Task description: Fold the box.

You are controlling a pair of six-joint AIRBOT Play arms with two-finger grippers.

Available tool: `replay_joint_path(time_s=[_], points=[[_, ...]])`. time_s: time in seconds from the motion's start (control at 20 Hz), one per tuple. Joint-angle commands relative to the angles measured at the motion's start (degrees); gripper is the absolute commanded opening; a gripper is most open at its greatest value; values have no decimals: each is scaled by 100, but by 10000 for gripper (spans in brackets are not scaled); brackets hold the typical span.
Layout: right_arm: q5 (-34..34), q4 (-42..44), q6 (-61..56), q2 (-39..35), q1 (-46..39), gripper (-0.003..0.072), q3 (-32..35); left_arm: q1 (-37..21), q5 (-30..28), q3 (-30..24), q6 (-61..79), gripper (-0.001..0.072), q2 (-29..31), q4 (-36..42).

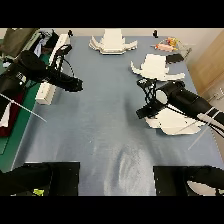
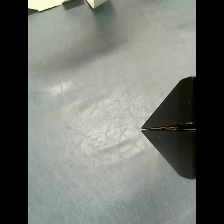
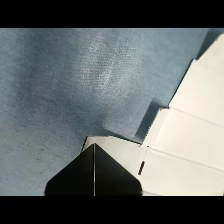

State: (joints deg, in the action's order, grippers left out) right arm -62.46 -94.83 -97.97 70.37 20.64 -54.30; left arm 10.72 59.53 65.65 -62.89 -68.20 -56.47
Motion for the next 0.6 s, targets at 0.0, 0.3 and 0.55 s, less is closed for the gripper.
replay_joint_path(time_s=[0.0, 0.3, 0.55], points=[[55, 470, -144, 4, 4, 6, -2, 2, -107, 7, 0, 16, -2, 11], [234, 813, -332, -4, 2, 6, -90, 2, -245, -2, -22, 17, -2, 157], [-1840, -1648, -1158, 2, -1161, 389, -1156, 2, -166, -2, -444, 696, -2, 264]])
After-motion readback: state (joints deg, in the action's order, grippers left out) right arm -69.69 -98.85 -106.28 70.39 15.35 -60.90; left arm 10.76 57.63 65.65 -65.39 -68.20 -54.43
